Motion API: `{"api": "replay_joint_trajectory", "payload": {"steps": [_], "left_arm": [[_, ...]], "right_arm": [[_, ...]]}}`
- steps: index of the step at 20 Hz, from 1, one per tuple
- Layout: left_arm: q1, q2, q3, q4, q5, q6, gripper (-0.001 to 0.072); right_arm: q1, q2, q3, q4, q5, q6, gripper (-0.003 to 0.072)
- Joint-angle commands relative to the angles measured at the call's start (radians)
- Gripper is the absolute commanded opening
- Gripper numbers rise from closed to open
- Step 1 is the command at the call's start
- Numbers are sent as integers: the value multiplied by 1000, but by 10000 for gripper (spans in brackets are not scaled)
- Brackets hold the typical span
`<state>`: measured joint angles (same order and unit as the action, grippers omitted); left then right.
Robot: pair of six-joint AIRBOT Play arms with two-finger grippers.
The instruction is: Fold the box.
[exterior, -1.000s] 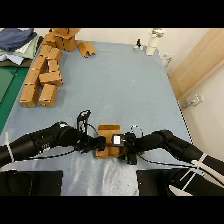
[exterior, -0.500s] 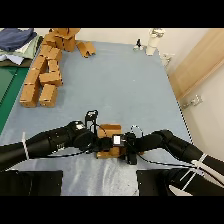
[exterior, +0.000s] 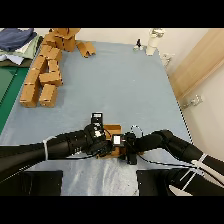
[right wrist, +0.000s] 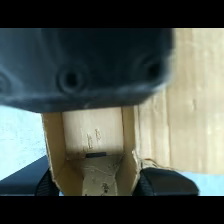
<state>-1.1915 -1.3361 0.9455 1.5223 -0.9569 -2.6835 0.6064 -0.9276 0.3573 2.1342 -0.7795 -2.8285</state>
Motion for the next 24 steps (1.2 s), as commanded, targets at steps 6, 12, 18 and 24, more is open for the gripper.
{"api": "replay_joint_trajectory", "payload": {"steps": [6,12,18,24], "left_arm": [[-12,-35,9,25,11,-55,32],[-12,-35,10,23,22,-55,14],[-12,-8,13,19,10,-28,662],[-12,61,13,27,-32,3,662]], "right_arm": [[0,0,1,0,-1,0,503],[0,0,1,0,0,0,503],[0,0,1,0,0,0,503],[0,0,1,0,0,0,503]]}}
